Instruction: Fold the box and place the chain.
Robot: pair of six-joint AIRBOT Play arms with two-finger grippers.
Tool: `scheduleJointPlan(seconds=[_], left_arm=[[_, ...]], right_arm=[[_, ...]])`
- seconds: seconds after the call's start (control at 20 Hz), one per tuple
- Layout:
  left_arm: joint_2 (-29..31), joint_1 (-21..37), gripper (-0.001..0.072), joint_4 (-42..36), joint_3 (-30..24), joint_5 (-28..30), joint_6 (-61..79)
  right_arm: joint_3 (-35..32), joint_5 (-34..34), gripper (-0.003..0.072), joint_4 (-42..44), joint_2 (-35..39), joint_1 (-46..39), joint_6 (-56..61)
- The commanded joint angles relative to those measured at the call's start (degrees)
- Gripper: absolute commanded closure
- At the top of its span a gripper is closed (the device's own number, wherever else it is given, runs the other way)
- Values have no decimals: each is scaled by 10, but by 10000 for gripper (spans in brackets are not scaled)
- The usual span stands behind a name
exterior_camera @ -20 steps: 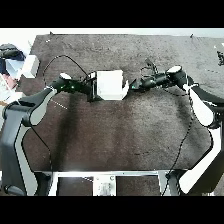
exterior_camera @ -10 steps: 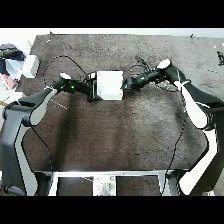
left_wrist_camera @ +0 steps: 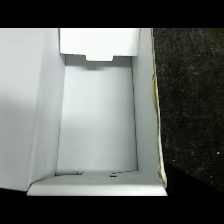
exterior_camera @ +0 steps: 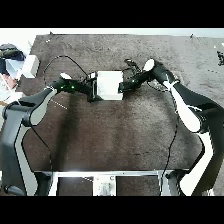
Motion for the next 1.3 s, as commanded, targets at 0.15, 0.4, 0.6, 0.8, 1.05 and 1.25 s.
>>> scheduleJointPlan(seconds=[0.15, 0.4, 0.6, 0.8, 1.05, 1.25], left_arm=[[0, 1, 306, 1, 0, 0, 0], [0, 1, 306, 1, 0, 0, 0], [0, 1, 306, 1, 0, 0, 0], [0, 1, 306, 1, 0, 0, 0], [0, 1, 306, 0, 0, 0, 0], [0, 1, 306, -1, 0, 0, 0]], right_arm=[[39, 2, 92, -221, -2, 66, 172], [39, -2, 145, -301, -12, 98, 254], [39, -12, 146, -311, -13, 115, 297], [38, -16, 146, -321, -13, 120, 342], [38, -12, 374, -320, -16, 120, 354], [39, -8, 373, -308, -24, 118, 355]])
